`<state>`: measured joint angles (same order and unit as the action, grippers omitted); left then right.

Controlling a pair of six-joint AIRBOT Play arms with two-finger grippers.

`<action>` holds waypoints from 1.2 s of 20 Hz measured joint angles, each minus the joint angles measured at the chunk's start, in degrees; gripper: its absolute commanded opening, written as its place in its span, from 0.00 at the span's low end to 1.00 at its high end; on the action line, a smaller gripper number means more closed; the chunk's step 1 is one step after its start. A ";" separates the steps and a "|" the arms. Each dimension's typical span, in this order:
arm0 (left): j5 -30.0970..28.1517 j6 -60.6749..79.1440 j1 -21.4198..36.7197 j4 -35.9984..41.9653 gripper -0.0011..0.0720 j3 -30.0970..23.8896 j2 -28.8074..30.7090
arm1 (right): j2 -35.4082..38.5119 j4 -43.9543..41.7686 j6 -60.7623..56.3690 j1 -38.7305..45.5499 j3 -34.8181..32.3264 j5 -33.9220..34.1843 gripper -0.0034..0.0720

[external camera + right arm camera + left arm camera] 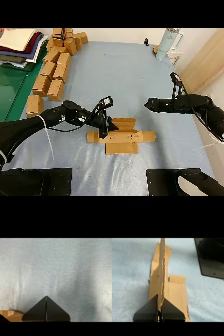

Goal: Fold the box.

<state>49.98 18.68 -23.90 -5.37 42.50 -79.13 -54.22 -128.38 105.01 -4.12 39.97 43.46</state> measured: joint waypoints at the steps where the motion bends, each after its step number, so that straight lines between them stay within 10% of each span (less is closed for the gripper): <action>1: 0.13 0.66 -0.11 0.35 0.03 -0.04 -0.04 | -0.02 -0.02 0.00 0.00 0.00 -0.04 0.05; 24: -1.86 1.01 -0.28 0.39 0.03 -0.04 -2.45 | 0.96 0.24 -0.22 -0.44 0.04 0.02 0.05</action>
